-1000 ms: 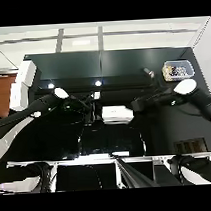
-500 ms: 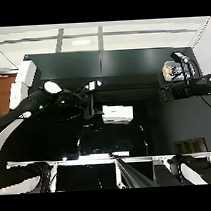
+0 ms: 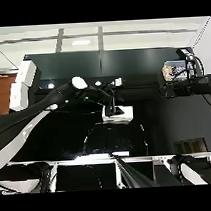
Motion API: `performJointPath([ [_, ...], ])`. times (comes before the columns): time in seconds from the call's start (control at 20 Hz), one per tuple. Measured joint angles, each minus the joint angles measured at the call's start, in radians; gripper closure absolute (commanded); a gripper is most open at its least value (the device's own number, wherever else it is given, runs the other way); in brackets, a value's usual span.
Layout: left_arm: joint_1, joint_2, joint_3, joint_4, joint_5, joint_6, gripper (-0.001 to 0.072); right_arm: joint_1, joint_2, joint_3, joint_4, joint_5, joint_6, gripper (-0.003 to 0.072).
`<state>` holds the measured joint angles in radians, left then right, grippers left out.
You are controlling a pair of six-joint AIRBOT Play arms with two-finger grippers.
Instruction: Fold the box and place the chain.
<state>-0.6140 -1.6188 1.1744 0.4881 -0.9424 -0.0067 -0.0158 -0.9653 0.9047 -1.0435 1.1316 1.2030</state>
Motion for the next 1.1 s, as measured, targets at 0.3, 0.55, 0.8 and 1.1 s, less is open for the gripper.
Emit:
performJointPath([
  [0.3, -0.014, -0.038, 0.036, 0.097, -0.049, -0.096, -0.0006, -0.001, 0.000, 0.000, -0.006, -0.012, 0.002, 0.0674],
  [0.55, -0.018, -0.043, 0.042, 0.126, -0.084, -0.125, -0.0006, -0.001, 0.000, 0.000, -0.008, -0.019, 0.002, 0.0674],
  [0.8, -0.042, -0.044, 0.042, 0.187, -0.056, -0.107, -0.0007, -0.001, 0.000, 0.000, -0.011, -0.021, 0.002, 0.0674],
  [1.1, -0.097, -0.048, 0.039, 0.323, 0.038, -0.146, -0.0002, -0.001, 0.000, 0.000, -0.029, -0.020, 0.002, 0.0674],
])
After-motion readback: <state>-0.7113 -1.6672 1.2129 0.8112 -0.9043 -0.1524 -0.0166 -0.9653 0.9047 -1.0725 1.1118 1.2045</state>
